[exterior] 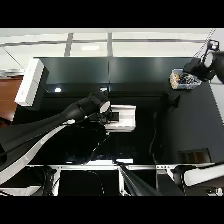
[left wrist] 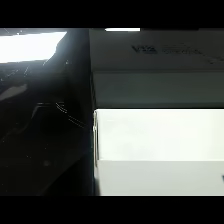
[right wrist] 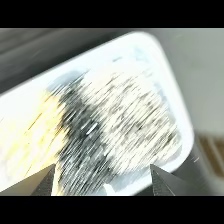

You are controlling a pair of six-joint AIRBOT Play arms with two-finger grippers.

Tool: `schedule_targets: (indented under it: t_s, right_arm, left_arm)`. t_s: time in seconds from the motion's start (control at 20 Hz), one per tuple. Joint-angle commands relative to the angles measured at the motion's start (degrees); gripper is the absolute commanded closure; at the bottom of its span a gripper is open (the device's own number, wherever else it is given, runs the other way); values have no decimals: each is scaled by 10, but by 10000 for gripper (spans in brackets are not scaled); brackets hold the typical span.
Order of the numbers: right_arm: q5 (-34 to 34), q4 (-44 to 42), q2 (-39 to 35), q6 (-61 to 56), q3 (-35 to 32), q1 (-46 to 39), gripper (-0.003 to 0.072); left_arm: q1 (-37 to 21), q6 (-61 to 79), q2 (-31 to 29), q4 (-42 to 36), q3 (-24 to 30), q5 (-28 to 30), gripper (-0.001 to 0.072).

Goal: Fold the box and place the chain.

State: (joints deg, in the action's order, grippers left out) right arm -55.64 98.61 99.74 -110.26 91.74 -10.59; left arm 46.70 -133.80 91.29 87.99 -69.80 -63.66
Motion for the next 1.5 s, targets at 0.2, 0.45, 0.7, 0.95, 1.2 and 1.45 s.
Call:
schedule_targets:
  t_s: [0.2,0.45,0.7,0.95,1.2,1.45]
  right_arm:
    - [-226,-28,200,-4,273,-37,24]
    - [-221,-32,216,-7,273,-45,24]
    - [-204,-58,219,-1,271,-45,385]
    - [-217,-79,209,38,271,-50,675]
    - [-214,-94,97,163,249,-28,679]
    - [-225,-136,-60,214,196,-7,680]
  left_arm:
    - [0,0,0,-7,0,-1,682]
    - [0,0,0,-13,0,-1,682]
    - [0,0,0,-15,0,0,682]
    - [0,0,0,-15,0,0,682]
    - [0,0,0,-16,0,1,682]
    - [0,0,0,-15,0,0,682]
